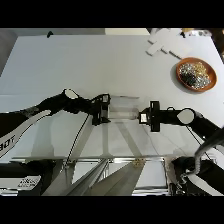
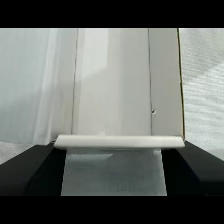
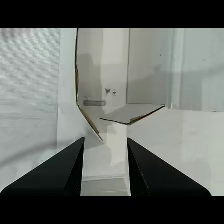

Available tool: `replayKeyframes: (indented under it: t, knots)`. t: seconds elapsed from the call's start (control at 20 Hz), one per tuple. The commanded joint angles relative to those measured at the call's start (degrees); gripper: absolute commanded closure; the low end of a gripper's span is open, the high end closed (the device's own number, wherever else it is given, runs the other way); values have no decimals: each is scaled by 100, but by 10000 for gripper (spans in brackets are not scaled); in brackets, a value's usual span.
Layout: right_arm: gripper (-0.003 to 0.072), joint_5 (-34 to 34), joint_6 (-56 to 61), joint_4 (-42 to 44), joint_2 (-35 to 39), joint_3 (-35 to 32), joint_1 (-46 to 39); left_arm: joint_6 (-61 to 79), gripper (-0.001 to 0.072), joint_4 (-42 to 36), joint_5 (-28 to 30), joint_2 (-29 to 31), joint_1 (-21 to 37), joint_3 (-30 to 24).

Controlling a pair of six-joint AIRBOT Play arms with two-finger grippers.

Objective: Fold the box and place the chain.

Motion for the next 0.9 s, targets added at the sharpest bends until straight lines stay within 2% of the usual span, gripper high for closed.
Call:
replayKeyframes:
  t: [0.0,0.35,0.6,0.7,0.85]
  knots:
    - [418,-116,-72,173,-127,-2,7,2,319,2,0,4,4,-2]
    - [420,-157,-116,378,-153,0,9,2,319,2,0,4,4,-2]
    - [431,-387,-319,481,-212,0,310,2,319,2,0,4,4,0]
    - [465,-452,-321,496,-236,0,310,2,319,2,0,4,4,0]
    - [468,-470,-507,855,-236,0,310,2,319,2,0,4,4,0]
